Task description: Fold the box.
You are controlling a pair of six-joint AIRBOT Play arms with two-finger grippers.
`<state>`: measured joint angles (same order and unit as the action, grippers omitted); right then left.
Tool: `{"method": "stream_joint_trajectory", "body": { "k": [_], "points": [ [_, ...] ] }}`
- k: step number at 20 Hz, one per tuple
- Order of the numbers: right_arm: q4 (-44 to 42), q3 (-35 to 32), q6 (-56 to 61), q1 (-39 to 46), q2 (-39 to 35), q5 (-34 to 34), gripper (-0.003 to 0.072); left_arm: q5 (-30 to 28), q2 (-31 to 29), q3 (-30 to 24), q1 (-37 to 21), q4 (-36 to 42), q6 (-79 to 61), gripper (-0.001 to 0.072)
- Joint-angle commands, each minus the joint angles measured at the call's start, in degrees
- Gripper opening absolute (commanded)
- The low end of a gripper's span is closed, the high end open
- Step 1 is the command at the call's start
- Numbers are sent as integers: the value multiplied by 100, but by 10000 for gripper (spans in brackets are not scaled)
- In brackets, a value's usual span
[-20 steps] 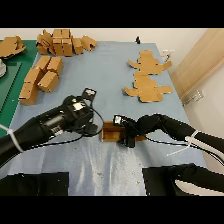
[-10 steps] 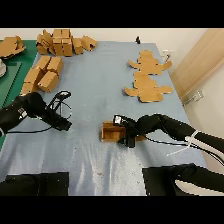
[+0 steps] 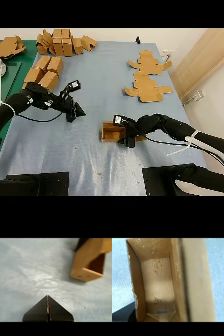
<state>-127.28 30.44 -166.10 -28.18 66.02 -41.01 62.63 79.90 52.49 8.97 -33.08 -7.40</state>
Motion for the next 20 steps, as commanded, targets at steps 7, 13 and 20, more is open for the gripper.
{"method": "stream_joint_trajectory", "body": {
  "k": [7, 13, 20],
  "points": [
    [0, 7, 0, -4, 4, 4, 598, -990, -918, -1687, 1102, -33, -2006, 256],
    [55, 7, 0, -4, 4, 0, 598, -2197, -855, -1683, 2011, 575, -1856, 713],
    [61, 7, 0, -4, 4, 0, 597, -2522, -691, -1683, 2468, 1143, -1853, 713]
  ]
}}
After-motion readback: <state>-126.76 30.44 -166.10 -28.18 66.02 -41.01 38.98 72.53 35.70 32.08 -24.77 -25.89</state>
